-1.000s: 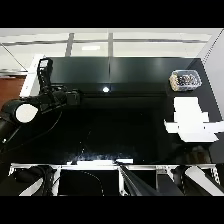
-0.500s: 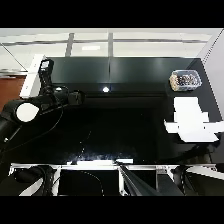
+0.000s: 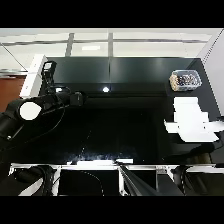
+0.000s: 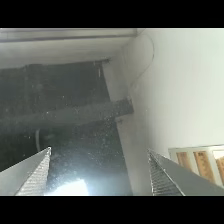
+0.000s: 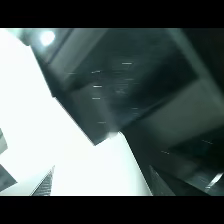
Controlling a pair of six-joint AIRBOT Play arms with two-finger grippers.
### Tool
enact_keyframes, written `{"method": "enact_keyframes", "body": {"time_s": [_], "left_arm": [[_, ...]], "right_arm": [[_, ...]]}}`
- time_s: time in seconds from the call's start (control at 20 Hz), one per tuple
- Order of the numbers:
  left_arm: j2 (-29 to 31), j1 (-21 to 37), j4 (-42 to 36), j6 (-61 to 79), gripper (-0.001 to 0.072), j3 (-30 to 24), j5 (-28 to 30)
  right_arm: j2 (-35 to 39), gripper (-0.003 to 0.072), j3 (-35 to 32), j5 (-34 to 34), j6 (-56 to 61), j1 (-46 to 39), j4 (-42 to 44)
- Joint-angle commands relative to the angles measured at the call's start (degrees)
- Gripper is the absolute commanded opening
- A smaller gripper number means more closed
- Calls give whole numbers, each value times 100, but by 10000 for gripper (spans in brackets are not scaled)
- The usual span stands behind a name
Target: Fold the box and place the chain.
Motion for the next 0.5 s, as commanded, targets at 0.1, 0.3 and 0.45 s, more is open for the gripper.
{"method": "enact_keyframes", "body": {"time_s": [0.1, 0.3, 0.45], "left_arm": [[-127, 7, -44, -4, 712, 0, 0], [-127, 7, -170, -2, 712, 0, 0], [-127, 7, -173, -2, 712, 0, -7]], "right_arm": [[-177, 461, 42, 361, -72, 195, 11], [-170, 74, 42, 546, -79, 203, 13], [-31, 51, 35, 627, -299, 330, 22]]}}
